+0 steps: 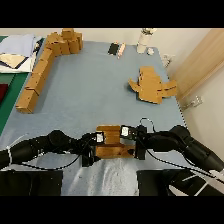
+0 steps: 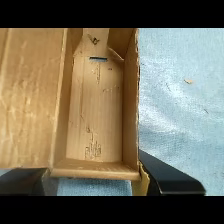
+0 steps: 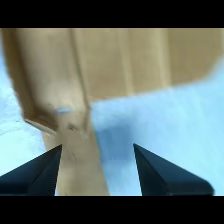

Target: Fold the box.

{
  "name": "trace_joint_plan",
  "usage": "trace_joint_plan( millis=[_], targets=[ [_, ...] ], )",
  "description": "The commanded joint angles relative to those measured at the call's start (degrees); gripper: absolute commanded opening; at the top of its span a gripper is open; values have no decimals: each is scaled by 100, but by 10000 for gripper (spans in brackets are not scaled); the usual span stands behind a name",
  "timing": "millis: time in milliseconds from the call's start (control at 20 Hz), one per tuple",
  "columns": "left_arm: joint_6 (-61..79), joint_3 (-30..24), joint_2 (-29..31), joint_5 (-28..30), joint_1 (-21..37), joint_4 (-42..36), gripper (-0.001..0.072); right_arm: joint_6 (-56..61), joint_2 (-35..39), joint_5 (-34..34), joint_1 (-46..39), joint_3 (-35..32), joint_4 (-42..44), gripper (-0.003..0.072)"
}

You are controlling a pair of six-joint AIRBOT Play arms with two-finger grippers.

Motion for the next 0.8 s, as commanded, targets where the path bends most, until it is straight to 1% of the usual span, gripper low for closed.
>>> trace_joint_plan(
  millis=[0,150,200,250,350,450,550,600,650,750],
  targets=[
    [0,4,-4,0,2,0,466,927,662,-142,2,7,-153,720],
    [0,4,-4,0,2,0,466,1888,984,-485,2,7,1228,720],
    [0,4,-4,0,2,0,466,2103,1014,-581,2,7,1556,720],
    [0,4,-4,-2,2,2,466,2286,1025,-682,2,7,1700,720],
    [0,4,-4,0,2,0,466,2922,1029,-813,2,7,1790,720],
    [83,7,-4,61,2,2,466,3801,1029,-813,2,7,1790,720],
    [468,26,2,481,11,4,466,4529,1025,-809,2,7,1788,720],
    [452,28,2,673,9,0,466,4695,1023,-807,2,7,1790,720],
    [472,35,2,745,9,4,466,4767,1023,-793,2,7,1790,720],
    [476,66,2,704,9,4,466,4782,1023,-778,2,7,1799,720]
  ],
)
